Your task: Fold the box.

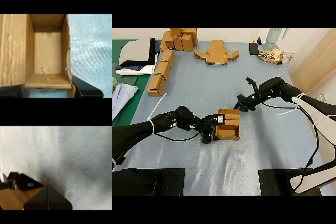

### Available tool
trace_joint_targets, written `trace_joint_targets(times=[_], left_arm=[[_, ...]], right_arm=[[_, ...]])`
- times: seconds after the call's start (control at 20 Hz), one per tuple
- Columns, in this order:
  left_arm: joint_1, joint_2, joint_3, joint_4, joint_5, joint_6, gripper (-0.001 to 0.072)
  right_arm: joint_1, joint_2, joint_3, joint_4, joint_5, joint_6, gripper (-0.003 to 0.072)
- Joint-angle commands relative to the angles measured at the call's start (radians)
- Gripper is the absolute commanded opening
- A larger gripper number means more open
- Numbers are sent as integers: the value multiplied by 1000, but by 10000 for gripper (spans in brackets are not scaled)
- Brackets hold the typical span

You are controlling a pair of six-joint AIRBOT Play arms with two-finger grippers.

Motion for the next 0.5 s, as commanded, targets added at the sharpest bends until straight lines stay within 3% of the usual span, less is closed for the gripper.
trace_joint_targets(times=[0.0, 0.25, 0.45], left_arm=[[1, 0, 1, 0, 0, 0, 519], [1, 0, 1, 0, 0, 0, 519], [1, 0, 1, 0, 0, 0, 519]], right_arm=[[62, 38, 10, 56, -91, -225, 4], [151, 162, -64, -60, -32, -269, 4], [204, 279, -218, -81, 40, -304, 4]])
